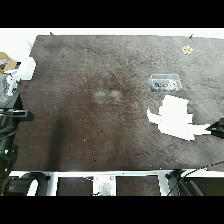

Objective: Fold the box and place the chain.

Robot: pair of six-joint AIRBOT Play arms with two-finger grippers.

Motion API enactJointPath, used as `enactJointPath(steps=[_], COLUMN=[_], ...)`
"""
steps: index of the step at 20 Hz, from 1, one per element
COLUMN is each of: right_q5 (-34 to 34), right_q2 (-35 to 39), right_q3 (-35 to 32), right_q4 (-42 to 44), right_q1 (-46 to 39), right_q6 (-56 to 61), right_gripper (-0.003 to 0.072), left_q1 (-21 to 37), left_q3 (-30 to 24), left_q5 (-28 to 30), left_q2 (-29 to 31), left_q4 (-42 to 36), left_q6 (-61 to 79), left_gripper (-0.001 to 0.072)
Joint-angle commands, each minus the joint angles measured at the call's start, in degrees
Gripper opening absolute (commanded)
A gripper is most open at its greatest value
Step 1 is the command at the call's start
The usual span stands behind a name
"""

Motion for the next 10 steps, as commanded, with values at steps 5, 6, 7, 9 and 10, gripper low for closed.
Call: enactJointPath(steps=[5,6,7,9,10], right_q5=[5.44,6.78,9.49,16.55,16.85], right_q2=[-10.1,-10.25,-9.99,-7.89,-6.16], right_q3=[-0.02,-0.02,-0.02,-1.66,-3.26], right_q4=[10.88,10.99,10.91,10.56,10.12], right_q1=[3.45,3.39,3.37,3.3,3.3], right_q6=[-8.72,-8.68,-8.68,-8.04,-8.04], right_gripper=[0.0019,0.0003,0.0002,0.0001,0.0001], left_q1=[-0.02,-0.02,-0.02,-0.02,-0.02], left_q3=[-0.02,-0.02,-0.02,-0.02,-0.02], left_q5=[0.0,0.02,0.02,0.02,0.02], left_q2=[0.02,0.02,0.02,0.02,0.02], left_q4=[0.02,0.02,0.02,0.02,0.02], left_q6=[0.0,0.0,0.0,0.0,0.02], left_gripper=[0.001,0.001,0.001,0.001,0.001])
